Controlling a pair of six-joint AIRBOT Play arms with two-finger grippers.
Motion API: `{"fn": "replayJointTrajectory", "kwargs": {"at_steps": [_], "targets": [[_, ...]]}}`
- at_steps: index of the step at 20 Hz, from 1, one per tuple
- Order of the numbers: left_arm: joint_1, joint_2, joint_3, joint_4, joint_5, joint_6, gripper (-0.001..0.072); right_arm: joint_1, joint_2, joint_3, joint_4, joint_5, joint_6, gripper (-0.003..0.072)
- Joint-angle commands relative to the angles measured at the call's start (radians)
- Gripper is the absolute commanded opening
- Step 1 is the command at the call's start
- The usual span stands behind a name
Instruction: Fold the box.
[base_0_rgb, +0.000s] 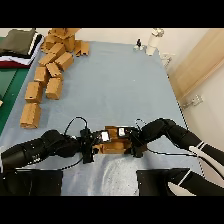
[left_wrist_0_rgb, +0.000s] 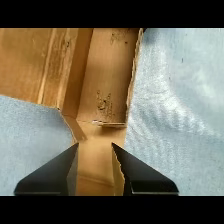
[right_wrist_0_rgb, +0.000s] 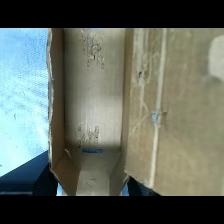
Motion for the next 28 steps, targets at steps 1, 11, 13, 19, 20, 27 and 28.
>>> {"fn": "replayJointTrajectory", "kwargs": {"at_steps": [1,11,13,19,20,27,28], "targets": [[0.01,-0.036,0.001,0.001,-0.045,0.0,0.032,0.001,-0.001,0.0,0.0,0.0,0.0,0.0501],[0.005,-0.049,0.008,-0.019,-0.115,0.033,0.0201,0.001,-0.001,0.0,0.0,0.0,0.0,0.0501],[-0.013,-0.049,0.009,-0.032,-0.118,0.034,0.02,0.001,-0.001,0.0,0.0,0.0,0.0,0.0501],[-0.042,-0.049,0.009,-0.048,-0.104,0.034,0.0201,0.001,-0.001,0.0,0.0,0.0,0.0,0.0501],[-0.042,-0.049,0.009,-0.048,-0.104,0.034,0.0201,0.001,-0.001,0.0,0.0,0.0,0.0,0.0501],[-0.048,-0.056,0.009,-0.048,-0.155,0.034,0.0138,0.001,-0.001,0.0,0.0,0.0,0.0,0.0501],[-0.056,-0.062,0.008,-0.048,-0.174,0.034,0.0082,0.001,-0.001,0.0,0.0,0.0,0.0,0.0501]]}}
